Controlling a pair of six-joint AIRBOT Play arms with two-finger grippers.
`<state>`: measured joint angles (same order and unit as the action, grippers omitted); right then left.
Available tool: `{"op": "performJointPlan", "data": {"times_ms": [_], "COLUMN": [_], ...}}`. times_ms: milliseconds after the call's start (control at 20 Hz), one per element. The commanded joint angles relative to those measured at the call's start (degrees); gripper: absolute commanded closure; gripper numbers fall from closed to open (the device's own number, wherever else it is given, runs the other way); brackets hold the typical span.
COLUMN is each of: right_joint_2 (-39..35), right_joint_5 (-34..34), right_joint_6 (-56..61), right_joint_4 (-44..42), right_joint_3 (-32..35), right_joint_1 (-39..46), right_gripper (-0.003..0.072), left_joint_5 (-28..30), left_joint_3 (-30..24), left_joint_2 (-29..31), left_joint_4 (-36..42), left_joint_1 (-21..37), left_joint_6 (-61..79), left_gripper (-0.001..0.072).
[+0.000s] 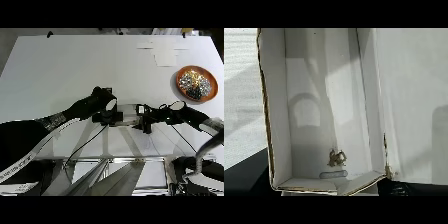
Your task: Fold the box and place the chain.
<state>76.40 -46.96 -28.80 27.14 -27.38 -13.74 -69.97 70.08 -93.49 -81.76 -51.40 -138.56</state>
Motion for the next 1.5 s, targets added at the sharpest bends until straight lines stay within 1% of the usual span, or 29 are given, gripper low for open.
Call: {"op": "performJointPlan", "data": {"times_ms": [0,200,250,350,450,500,650,750,800,850,900,1000,1050,1100,1150,1200,1300,1350,1400,1450], "right_joint_2": [-0.04,-0.04,-0.04,-0.04,-0.04,-0.04,-0.04,-0.04,-0.04,-0.04,-0.04,-0.04,-0.04,-0.04,-0.04,-0.04,-0.04,-0.04,-0.04,-0.04], "right_joint_5": [-0.04,-0.02,-0.02,-0.02,-0.02,-0.04,-0.04,-0.04,-0.04,-0.02,-0.04,-0.04,-0.04,-0.02,-0.04,-0.04,-0.04,-0.04,-0.02,-0.04], "right_joint_6": [-0.02,0.0,-0.02,-0.02,-0.02,-0.02,-0.02,0.0,-0.02,-0.02,-0.02,-0.02,-0.02,-0.02,-0.02,-0.02,-0.02,-0.02,-0.02,-0.02], "right_joint_4": [0.02,0.0,0.02,0.02,0.0,0.02,0.0,0.0,0.0,0.0,0.0,0.0,0.0,0.0,0.0,0.0,0.0,0.0,0.0,0.0], "right_joint_3": [0.0,0.0,0.0,0.0,0.0,0.0,0.0,0.0,0.0,0.0,0.0,0.0,0.0,0.0,0.0,0.0,0.0,0.0,0.0,0.0], "right_joint_1": [0.0,0.0,0.0,0.0,0.0,0.0,0.0,0.0,0.0,0.0,0.0,0.0,0.0,0.0,0.0,0.0,0.0,0.0,0.0,0.0], "right_gripper": [0.0384,0.0384,0.0384,0.0384,0.0384,0.0384,0.0384,0.0384,0.0384,0.0384,0.0384,0.0384,0.0384,0.0384,0.0384,0.0384,0.0384,0.0384,0.0384,0.0384], "left_joint_5": [0.68,0.72,0.7,0.28,-0.52,-0.59,-0.59,-1.73,-3.39,-5.4,-7.37,-9.38,-8.79,-6.75,-3.34,0.22,10.1,14.67,18.36,20.52], "left_joint_3": [0.07,0.07,0.07,0.07,0.07,0.07,0.04,0.04,0.04,0.04,0.02,-0.79,-2.38,-4.96,-8.74,-13.0,-22.73,-26.95,-29.97,-31.67], "left_joint_2": [-1.46,-1.68,-1.66,-1.57,-0.39,0.74,5.55,9.35,11.5,13.75,15.85,20.09,22.32,24.48,26.99,29.2,32.33,32.44,31.74,30.45], "left_joint_4": [0.17,1.4,1.64,2.62,2.8,2.62,2.43,2.47,2.43,2.38,2.25,2.19,2.21,2.56,4.26,7.1,16.37,22.23,27.23,30.05], "left_joint_1": [-0.2,-0.42,-0.42,-0.42,0.04,0.5,2.75,4.52,5.6,6.75,7.89,10.49,11.93,13.2,14.6,15.91,19.15,20.57,21.57,21.79], "left_joint_6": [0.72,0.79,0.79,0.81,0.81,0.85,2.19,8.33,13.22,18.62,24.7,38.6,46.21,54.23,65.07,76.39,99.78,109.87,118.29,124.15], "left_gripper": [0.0704,0.0708,0.0691,0.0582,0.0439,0.0402,0.0392,0.039,0.0385,0.0355,0.0314,0.0102,0.0061,0.0057,0.0055,0.0055,0.0054,0.0054,0.0054,0.0054]}}
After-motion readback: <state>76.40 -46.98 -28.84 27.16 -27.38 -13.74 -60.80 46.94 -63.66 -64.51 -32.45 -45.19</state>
